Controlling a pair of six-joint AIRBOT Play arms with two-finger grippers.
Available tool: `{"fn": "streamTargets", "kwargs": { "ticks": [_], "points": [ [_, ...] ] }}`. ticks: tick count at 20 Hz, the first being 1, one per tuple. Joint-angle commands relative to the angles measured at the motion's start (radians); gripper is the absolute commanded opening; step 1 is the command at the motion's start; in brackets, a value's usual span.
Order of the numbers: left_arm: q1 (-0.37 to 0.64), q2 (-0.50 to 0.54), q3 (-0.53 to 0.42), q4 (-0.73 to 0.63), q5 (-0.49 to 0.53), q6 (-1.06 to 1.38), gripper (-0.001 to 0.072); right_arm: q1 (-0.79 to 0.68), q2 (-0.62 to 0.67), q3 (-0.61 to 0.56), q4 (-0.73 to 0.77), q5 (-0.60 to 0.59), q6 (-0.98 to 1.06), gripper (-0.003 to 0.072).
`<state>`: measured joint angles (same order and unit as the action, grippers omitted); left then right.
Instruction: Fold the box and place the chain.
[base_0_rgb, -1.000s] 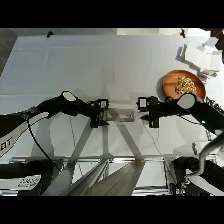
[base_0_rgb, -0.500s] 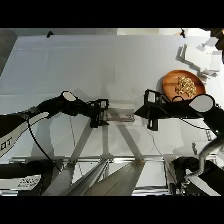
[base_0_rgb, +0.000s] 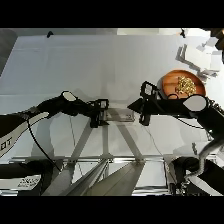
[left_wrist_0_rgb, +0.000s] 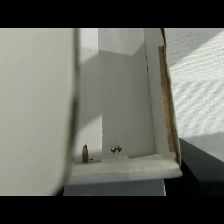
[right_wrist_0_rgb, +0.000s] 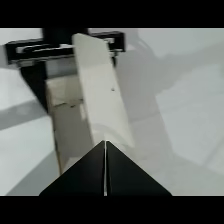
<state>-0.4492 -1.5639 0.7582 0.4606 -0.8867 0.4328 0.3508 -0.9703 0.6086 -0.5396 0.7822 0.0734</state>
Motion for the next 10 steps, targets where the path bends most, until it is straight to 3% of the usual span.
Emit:
{"fn": "streamTargets", "kwargs": {
  "ticks": [1, 3, 5, 8, 10],
  "points": [
    [0.000, 0.000, 0.000, 0.000, 0.000, 0.000, 0.0345, 0.016, -0.011, 0.001, 0.059, -0.048, 0.009, 0.0008],
    [0.000, 0.000, 0.000, 0.000, 0.000, 0.000, 0.0345, 0.016, -0.011, 0.002, 0.149, -0.018, 0.008, 0.0008],
    [0.000, 0.000, 0.000, 0.000, 0.000, 0.000, 0.0345, 0.016, -0.011, 0.001, 0.144, 0.075, 0.007, 0.0007],
    [0.000, 0.000, 0.000, 0.000, 0.000, 0.000, 0.0345, 0.016, -0.013, 0.001, -0.006, 0.215, 0.010, 0.0008],
    [0.000, 0.000, 0.000, 0.000, 0.000, 0.000, 0.0345, 0.016, -0.014, 0.001, -0.134, 0.166, 0.078, 0.0009]
  ]
}}
